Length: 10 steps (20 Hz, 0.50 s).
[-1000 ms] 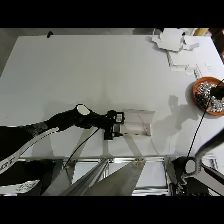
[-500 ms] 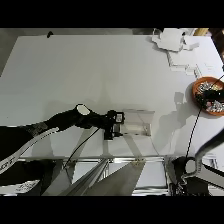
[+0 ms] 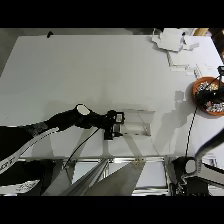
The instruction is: Fold the box and place the chain.
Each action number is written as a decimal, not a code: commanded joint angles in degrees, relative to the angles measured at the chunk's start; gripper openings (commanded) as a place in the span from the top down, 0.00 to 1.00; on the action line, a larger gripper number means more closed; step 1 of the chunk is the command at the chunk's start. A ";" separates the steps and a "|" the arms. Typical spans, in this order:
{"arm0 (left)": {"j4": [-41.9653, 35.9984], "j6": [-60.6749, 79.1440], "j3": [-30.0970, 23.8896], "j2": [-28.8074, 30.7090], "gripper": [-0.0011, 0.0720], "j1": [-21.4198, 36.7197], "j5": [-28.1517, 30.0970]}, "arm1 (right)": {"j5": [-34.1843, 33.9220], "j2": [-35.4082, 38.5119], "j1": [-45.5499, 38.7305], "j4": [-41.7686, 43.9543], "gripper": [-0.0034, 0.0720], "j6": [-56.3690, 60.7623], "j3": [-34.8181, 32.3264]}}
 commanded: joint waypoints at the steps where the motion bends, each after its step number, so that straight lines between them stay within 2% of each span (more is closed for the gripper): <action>1: 0.00 0.02 0.02 0.04 0.69 0.02 0.02 | 0.74 -2.60 -0.04 0.46 0.66 -0.26 0.00; 2: 0.02 0.02 0.02 0.04 0.69 0.02 0.02 | 0.74 -3.06 -0.04 0.46 0.67 -0.24 0.00; 4: 0.00 0.02 0.02 0.04 0.69 0.02 0.02 | 0.70 -2.82 -0.04 0.44 0.90 -0.28 0.02; 10: 0.02 0.02 0.02 0.04 0.69 0.02 0.02 | 1.70 2.93 -0.04 0.42 0.93 -0.28 0.02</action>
